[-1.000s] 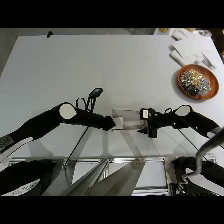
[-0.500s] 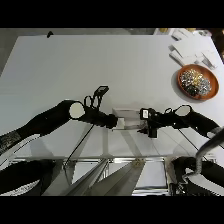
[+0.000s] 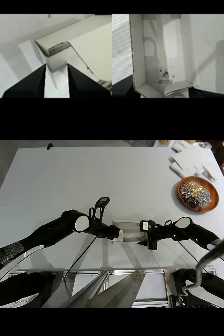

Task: Fold the box and place the chain.

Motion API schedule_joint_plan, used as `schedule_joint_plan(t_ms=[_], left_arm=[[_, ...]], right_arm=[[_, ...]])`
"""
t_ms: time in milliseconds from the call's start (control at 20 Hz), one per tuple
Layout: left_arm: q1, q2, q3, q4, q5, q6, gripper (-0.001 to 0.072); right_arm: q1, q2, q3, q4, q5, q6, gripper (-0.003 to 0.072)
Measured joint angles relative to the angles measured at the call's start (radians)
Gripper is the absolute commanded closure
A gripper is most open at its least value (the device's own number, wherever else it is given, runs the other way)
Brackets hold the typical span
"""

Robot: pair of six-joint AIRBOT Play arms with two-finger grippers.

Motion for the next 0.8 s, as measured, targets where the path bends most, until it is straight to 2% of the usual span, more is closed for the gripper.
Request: schedule_joint_plan(t_ms=[800], left_arm=[[-0.041,-0.051,0.060,0.072,-0.055,-0.130,0.0406]], right_arm=[[0.000,0.000,0.000,0.000,0.000,0.000,0.0287]])
